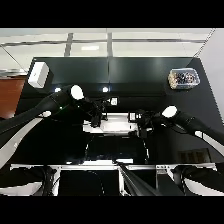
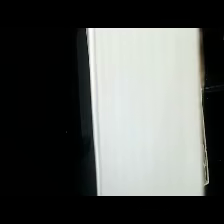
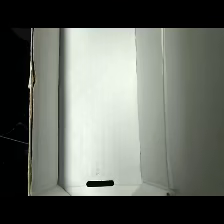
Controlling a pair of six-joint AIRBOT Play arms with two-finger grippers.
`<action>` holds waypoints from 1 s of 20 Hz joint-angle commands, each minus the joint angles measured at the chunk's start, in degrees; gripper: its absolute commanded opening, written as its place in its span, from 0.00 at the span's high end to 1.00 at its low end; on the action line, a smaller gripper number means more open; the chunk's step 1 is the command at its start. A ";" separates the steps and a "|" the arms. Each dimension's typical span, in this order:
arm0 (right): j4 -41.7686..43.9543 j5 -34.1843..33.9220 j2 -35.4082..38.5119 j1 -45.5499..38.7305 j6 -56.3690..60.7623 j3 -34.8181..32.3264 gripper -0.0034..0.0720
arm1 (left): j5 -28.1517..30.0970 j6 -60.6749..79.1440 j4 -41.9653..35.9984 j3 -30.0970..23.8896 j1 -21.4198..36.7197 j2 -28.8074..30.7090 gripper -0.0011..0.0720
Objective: Fold the box and place the chain.
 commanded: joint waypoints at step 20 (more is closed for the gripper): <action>-0.15 -0.66 0.04 -0.35 1.84 -0.02 0.20 | -1.42 -1.77 0.83 0.72 0.02 1.40 0.14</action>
